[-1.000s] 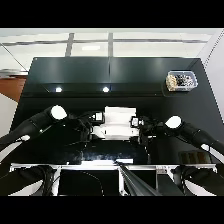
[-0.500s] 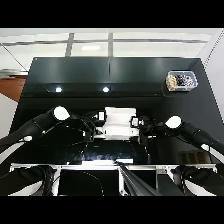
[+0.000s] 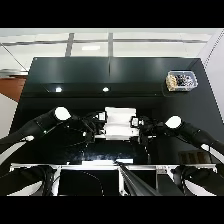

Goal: Fold the box and place the chain.

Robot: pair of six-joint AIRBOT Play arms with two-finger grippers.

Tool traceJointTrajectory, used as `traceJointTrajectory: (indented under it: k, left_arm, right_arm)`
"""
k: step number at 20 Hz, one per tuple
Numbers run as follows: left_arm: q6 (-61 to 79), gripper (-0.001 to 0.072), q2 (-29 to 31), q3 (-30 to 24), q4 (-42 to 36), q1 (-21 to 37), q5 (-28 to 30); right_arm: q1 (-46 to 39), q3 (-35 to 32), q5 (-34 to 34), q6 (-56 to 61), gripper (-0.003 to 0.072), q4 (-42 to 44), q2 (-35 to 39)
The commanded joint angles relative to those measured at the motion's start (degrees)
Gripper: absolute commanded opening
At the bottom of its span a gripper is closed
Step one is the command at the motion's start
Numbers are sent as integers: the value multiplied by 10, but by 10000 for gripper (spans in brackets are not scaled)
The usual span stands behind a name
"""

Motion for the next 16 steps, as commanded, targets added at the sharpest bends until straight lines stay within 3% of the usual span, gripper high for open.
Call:
traceJointTrajectory:
  k: [1, 5, 16]
  left_arm:
    - [13, 152, -10, 0, -21, -20, 22]
    - [12, 152, -18, 0, -22, -57, 79]
    - [-21, 152, -28, 0, -51, -63, 76]
  right_arm:
    - [0, 0, 0, 0, 543, 0, 0]
    - [0, 0, 0, 0, 543, 0, 0]
    - [0, 0, 0, 0, 543, 0, 0]
